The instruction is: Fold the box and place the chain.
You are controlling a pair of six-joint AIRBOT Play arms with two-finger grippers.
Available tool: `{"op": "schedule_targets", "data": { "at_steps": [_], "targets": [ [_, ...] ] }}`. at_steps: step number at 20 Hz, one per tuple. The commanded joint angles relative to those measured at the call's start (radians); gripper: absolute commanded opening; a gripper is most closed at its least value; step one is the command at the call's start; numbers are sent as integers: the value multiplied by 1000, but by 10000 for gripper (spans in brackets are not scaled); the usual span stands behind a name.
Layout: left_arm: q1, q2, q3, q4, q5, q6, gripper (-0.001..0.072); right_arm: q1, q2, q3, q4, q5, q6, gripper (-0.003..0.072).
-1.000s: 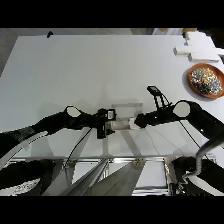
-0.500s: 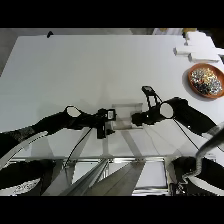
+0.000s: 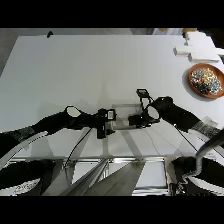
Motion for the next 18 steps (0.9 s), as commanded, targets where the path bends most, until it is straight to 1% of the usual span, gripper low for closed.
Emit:
{"op": "schedule_targets", "data": {
  "at_steps": [1,3,6,8,10,12,13,18],
  "targets": [
    [0,0,0,0,0,0,167,11,-15,3,-28,8,46,109],
    [0,0,0,0,0,0,167,11,-15,3,-37,10,46,18],
    [0,0,0,0,0,0,167,11,-15,3,-38,10,46,20],
    [0,0,0,0,0,0,167,11,-15,3,-40,6,46,141],
    [0,0,0,0,0,0,167,11,-15,3,-68,9,49,141],
    [0,0,0,0,0,0,167,11,-15,3,-119,20,124,141],
    [0,0,0,0,0,0,167,11,-15,3,-129,19,126,141],
    [0,0,0,0,0,0,167,11,-16,3,-124,11,126,141]
  ]
}}
